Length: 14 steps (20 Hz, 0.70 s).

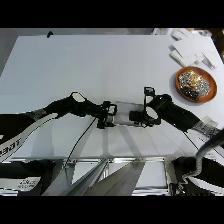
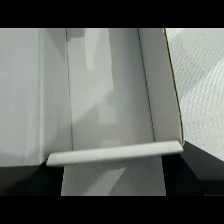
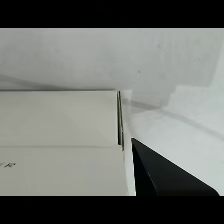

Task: Fold the box and place the chain.

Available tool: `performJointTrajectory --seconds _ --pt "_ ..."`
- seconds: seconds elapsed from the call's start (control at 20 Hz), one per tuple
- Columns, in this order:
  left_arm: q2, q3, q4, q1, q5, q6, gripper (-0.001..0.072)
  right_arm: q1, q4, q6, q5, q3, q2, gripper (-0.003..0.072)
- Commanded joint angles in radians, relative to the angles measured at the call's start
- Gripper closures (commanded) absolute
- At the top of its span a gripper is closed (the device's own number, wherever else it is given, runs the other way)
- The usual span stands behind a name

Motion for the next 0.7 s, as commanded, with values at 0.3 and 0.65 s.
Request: performJointTrajectory --seconds 0.3,0.65 --pt "0.0 0.001 0.003 0.0 0.0 0.0 0.0638 0.001 -0.033 -0.058 -0.008 0.001 -0.006 0.0638" --pt "0.0 0.001 0.003 0.0 0.0 0.0 0.0638 0.001 -0.037 -0.101 -0.021 0.001 -0.006 0.0546"
